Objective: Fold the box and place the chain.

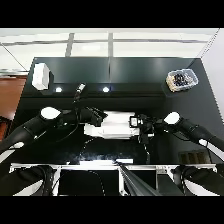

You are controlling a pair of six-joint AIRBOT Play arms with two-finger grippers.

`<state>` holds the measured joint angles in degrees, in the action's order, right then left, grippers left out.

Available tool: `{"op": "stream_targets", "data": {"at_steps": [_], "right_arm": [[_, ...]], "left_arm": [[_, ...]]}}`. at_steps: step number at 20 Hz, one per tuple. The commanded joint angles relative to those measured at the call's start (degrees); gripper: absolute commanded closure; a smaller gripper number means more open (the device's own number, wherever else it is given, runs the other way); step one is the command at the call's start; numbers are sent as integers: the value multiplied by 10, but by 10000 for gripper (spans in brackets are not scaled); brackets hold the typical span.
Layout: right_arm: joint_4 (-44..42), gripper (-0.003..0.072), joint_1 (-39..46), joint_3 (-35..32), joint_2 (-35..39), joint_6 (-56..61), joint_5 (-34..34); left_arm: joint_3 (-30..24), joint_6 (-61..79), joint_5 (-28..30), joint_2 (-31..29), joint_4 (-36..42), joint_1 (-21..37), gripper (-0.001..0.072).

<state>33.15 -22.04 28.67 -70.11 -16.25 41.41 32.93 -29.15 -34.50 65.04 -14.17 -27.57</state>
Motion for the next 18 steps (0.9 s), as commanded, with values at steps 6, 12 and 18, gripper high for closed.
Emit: {"op": "stream_targets", "data": {"at_steps": [6,12,18], "right_arm": [[0,506,0,0,0,0,-1],[0,506,0,0,0,0,-1],[0,506,0,0,0,0,-1]], "left_arm": [[143,-140,-98,139,-310,-29,681],[171,-115,-150,162,-335,-15,681],[187,-119,-243,31,-365,60,682]]}}
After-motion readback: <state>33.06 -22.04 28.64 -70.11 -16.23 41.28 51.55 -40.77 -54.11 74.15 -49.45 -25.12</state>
